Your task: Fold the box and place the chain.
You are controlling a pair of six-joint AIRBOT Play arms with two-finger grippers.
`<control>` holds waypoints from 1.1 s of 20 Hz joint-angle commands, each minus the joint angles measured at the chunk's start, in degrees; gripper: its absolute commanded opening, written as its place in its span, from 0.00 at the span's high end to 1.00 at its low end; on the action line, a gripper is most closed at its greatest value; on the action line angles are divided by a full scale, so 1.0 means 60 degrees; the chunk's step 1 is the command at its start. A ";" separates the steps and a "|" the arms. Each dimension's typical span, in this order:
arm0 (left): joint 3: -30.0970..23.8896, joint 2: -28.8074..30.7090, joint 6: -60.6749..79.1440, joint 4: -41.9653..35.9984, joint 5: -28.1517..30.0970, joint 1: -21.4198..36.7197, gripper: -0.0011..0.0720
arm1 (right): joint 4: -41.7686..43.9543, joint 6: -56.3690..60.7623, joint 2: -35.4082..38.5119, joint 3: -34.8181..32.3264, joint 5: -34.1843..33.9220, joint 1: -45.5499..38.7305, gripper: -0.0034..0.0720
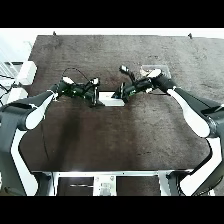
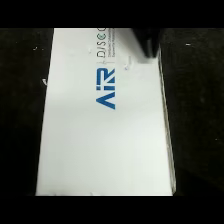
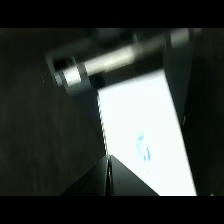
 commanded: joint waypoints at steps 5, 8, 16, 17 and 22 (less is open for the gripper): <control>0.0007 0.0007 0.0022 0.0018 -0.0058 0.0000 0.26 | 0.1122 0.0743 0.2521 -0.0240 0.0124 -0.0055 0.93; 0.0007 0.0007 0.0022 0.0015 -0.0062 0.0004 0.26 | 0.0841 0.1461 0.4135 -0.1421 -0.0831 -0.0353 0.93; 0.0007 0.0007 0.0022 0.0015 -0.0062 0.0000 0.26 | 0.0302 0.2244 0.9176 -0.7165 -0.4313 -0.2211 0.93; 0.0007 0.0007 0.0022 -0.0015 -0.0058 0.0000 0.26 | 0.0302 0.2244 0.9577 -0.7748 -0.4353 -0.2510 0.93; 0.0007 0.0007 0.0022 -0.0018 -0.0073 0.0000 0.26 | 0.0299 0.2240 1.0251 -0.9052 -0.4346 -0.3337 0.93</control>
